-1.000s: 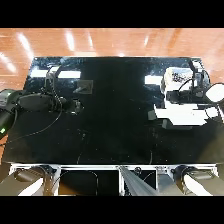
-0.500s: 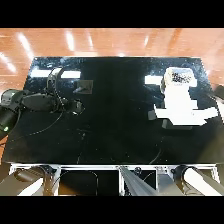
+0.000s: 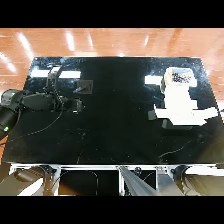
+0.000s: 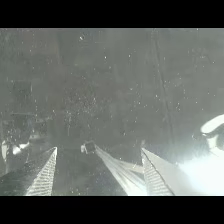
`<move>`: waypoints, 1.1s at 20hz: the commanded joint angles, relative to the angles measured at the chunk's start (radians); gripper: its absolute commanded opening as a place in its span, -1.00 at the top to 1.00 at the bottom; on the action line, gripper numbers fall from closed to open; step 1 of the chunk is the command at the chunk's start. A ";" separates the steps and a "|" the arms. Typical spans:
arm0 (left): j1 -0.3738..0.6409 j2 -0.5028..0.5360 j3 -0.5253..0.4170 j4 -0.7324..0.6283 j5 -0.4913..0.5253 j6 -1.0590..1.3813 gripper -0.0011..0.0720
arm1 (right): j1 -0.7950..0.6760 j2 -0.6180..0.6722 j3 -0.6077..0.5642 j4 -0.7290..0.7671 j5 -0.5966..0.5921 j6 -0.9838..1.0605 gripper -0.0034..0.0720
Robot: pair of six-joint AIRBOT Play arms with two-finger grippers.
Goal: Fold the box and place the chain.
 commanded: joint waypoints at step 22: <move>0.000 0.000 0.000 -0.011 -0.012 -0.003 -0.66 | 0.310 -0.207 0.135 0.027 0.265 -0.071 0.82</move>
